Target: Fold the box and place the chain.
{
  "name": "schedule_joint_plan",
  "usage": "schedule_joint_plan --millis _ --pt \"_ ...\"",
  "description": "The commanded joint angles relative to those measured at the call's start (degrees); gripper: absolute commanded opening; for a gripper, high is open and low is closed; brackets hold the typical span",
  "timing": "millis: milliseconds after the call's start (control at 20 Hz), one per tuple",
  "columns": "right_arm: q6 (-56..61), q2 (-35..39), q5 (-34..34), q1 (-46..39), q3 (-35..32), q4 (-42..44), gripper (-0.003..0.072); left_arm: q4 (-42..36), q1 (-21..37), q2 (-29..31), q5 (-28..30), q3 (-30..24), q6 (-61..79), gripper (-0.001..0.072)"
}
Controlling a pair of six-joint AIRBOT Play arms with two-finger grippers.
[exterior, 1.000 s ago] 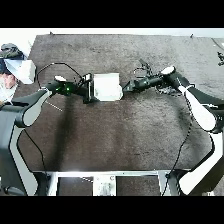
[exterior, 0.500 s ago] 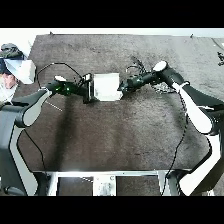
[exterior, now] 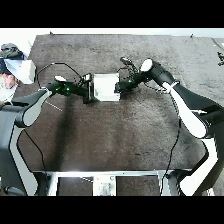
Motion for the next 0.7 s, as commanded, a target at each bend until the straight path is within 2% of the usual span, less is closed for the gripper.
schedule_joint_plan --millis 0,100,250,450,650 --pt "4.0 0.0 -2.1 2.2 0.3 -7.1 0.0447 -0.1 0.0 0.0 0.0 0.0 0.0 0.0323" --pt "5.3 -0.2 -2.6 2.9 0.4 -8.3 0.0447 -0.1 0.0 0.0 0.0 0.0 0.0 0.0324" --pt "10.5 -1.9 -0.9 4.3 3.7 -15.3 0.0446 -0.1 0.0 0.0 0.0 0.0 0.0 0.0323" --pt "14.8 -5.4 5.7 6.8 11.6 -23.2 0.0446 -0.1 0.0 0.0 0.0 0.0 0.0 0.0323" --pt "18.4 -8.9 10.3 7.6 17.7 -25.9 0.0446 -0.1 0.0 0.0 -0.1 0.0 0.0 0.0323"
